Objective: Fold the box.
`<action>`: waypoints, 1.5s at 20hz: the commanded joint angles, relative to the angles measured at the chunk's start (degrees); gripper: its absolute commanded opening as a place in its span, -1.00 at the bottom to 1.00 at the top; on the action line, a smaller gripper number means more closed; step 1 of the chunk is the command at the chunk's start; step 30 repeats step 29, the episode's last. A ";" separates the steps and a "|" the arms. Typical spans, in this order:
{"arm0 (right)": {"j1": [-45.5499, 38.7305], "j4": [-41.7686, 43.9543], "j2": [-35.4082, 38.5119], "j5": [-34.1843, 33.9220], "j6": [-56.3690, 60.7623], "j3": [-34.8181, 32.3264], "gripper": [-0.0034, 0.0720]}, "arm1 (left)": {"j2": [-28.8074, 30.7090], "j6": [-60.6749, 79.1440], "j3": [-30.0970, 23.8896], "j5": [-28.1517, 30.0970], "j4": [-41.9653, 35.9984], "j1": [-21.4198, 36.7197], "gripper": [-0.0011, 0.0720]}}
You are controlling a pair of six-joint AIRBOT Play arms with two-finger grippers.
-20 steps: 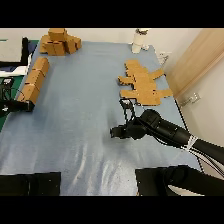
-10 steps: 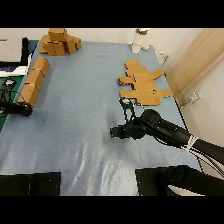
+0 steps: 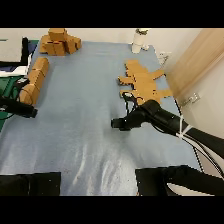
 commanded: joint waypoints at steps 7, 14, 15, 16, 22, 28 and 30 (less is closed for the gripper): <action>-5.95 2.91 -20.76 -7.02 -9.97 27.63 -0.90 | -2.99 -24.94 10.43 3.34 -2.73 -30.84 -0.94; -5.84 5.64 -26.84 -8.85 -13.09 31.91 -0.90 | -9.77 -25.88 13.73 1.68 -6.99 -32.79 -0.93; -5.84 5.55 -26.84 -9.55 -13.07 31.91 -0.89 | -9.77 -25.88 13.73 1.68 -6.99 -32.81 -0.93; -5.84 5.55 -26.84 -10.40 -13.07 31.89 -0.90 | -9.77 -25.88 13.73 1.68 -7.02 -32.81 -0.93; -5.84 5.51 -26.84 -10.75 -13.07 31.89 -0.90 | -9.77 -25.88 13.73 1.70 -7.02 -32.81 -0.93; -5.84 5.46 -26.84 -10.78 -13.07 31.89 -0.89 | -9.77 -25.88 13.73 1.70 -7.02 -32.81 -0.93; -5.84 5.49 -26.84 -10.78 -13.07 31.89 -0.90 | -9.77 -25.88 13.73 1.70 -7.02 -32.81 -0.93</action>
